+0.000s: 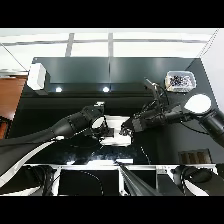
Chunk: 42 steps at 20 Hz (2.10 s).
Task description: Fold the box and place the chain.
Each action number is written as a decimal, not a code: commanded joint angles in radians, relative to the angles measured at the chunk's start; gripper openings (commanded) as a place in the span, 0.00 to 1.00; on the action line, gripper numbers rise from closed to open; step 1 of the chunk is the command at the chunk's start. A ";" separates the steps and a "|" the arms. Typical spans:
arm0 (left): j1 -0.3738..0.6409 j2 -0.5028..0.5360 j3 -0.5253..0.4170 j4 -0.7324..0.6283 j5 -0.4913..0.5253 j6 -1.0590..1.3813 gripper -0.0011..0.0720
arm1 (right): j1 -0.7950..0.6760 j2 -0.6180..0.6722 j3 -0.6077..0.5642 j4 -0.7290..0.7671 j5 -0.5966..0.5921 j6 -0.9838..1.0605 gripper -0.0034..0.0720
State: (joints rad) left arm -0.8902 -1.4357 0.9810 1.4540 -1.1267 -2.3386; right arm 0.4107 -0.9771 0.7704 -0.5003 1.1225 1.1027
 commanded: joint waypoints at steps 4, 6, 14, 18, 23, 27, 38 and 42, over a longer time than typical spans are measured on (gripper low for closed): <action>0.000 0.000 0.000 0.000 0.000 0.000 0.06 | -0.093 -0.010 -0.001 -0.069 -0.012 -0.002 0.73; 0.000 0.000 0.000 0.000 0.000 0.000 0.05 | -0.261 0.004 0.025 -0.158 0.029 -0.002 0.73; 0.000 0.000 0.000 0.000 0.000 0.000 0.06 | -0.556 -0.141 0.015 -0.563 -0.443 0.245 1.00; 0.000 0.000 0.000 0.000 0.000 0.000 0.06 | -0.526 -0.357 0.141 -0.555 -0.568 0.463 1.00; 0.000 0.000 0.000 0.000 0.000 0.000 0.05 | -0.500 -0.575 0.310 -0.544 -0.497 0.527 1.00; 0.000 0.000 0.000 0.000 0.000 0.000 0.05 | -0.498 -0.617 0.321 -0.543 -0.498 0.560 1.00; 0.000 0.000 0.000 0.003 0.000 0.000 0.06 | -0.501 -0.496 0.328 -0.575 -0.311 0.403 0.06; 0.000 0.000 0.000 0.003 0.000 0.000 0.05 | -0.506 -0.232 0.374 -0.631 -0.150 0.339 0.06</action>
State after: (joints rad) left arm -0.8902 -1.4361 0.9810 1.4578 -1.1267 -2.3386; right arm -0.0940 -1.3617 1.1160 -1.0931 0.8589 1.5013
